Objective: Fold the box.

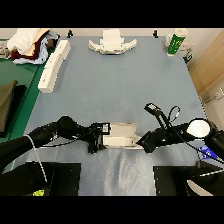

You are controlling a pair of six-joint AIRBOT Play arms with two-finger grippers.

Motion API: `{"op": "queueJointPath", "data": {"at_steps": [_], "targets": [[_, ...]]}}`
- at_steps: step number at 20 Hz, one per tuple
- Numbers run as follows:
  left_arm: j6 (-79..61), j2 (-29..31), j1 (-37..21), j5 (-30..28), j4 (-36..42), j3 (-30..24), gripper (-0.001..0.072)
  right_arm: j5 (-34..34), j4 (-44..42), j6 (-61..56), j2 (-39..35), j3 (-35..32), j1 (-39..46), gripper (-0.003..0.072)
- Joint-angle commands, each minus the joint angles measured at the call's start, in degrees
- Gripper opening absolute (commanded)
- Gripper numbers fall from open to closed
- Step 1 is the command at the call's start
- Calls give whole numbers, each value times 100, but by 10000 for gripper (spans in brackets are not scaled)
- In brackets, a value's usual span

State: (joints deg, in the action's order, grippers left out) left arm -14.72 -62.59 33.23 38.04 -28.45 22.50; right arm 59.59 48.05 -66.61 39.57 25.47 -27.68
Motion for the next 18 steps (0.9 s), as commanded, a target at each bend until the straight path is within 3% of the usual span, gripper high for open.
{"op": "queueJointPath", "data": {"at_steps": [1,3,5,8,12,18], "targets": [[-2,4,0,0,-2,0,511,-863,-1569,-1320,144,85,-376,4],[-2,4,0,0,-2,0,511,-1867,-1784,-1047,605,212,-557,4],[-2,4,0,0,-2,0,511,-2319,-1394,-988,1200,503,-522,4],[-2,4,0,0,-2,0,511,-2435,-798,-1014,2103,820,-348,3],[-2,4,0,0,-2,0,511,-2385,-798,-931,2951,861,-369,2],[-2,4,0,0,-2,0,511,-2479,-793,-522,2833,863,-457,2]]}}
